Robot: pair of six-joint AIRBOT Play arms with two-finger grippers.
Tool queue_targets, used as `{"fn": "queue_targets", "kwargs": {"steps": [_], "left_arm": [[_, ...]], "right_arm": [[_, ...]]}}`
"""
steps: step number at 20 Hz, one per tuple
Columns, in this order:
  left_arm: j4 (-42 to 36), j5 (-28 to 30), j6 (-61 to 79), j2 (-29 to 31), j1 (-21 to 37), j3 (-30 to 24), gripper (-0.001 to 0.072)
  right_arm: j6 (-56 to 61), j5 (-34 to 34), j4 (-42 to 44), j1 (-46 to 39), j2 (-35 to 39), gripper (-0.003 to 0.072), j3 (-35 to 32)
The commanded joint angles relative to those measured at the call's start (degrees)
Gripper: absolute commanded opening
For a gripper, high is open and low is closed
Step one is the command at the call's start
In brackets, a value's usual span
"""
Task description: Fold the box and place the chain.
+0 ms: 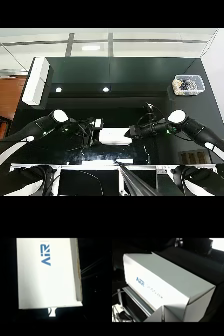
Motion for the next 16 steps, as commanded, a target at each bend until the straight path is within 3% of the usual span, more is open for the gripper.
{"fn": "queue_targets", "kwargs": {"steps": [1, 3, 4, 5, 6, 9, 12, 14, 16], "left_arm": [[-0.74, -0.35, -0.09, 0.02, 0.02, 0.02, 0.0403], [-1.53, -0.55, -0.72, 0.04, 0.02, 0.02, 0.0403], [-0.92, -0.26, -1.44, 0.28, 0.04, 0.04, 0.0448], [0.24, -0.02, -1.51, 0.87, 0.2, 0.07, 0.0624], [1.57, 0.02, -2.12, 1.81, 0.48, 0.07, 0.0713], [6.62, -0.07, -8.63, 6.91, 2.16, 0.74, 0.0714], [6.97, -2.36, -17.94, 12.35, 2.97, 2.45, 0.0714], [6.4, -4.59, -19.65, 13.22, -0.04, 4.94, 0.0714], [6.4, -1.97, -19.69, 12.17, -4.63, 7.3, 0.0713]], "right_arm": [[-4.24, 2.19, 5.07, -0.02, 1.44, 0.0033, 1.9], [-4.33, 3.56, 4.94, -0.48, 3.37, 0.0033, 4.79], [-4.33, 4.33, 4.63, -1.33, 4.5, 0.0033, 6.45], [-4.33, 5.29, 4.55, -2.54, 5.64, 0.0033, 7.78], [-4.31, 6.47, 4.28, -4.37, 6.86, 0.0033, 8.98], [-3.82, 10.86, -1.07, -12.72, 9.9, 0.0033, 11.78], [-3.04, 13.75, -3.45, -21.92, 11.76, 0.0033, 12.2], [-3.06, 14.03, -3.69, -25.44, 11.76, 0.0033, 12.2], [-3.04, 13.25, -4.57, -26.38, 11.76, 0.0033, 12.2]]}}
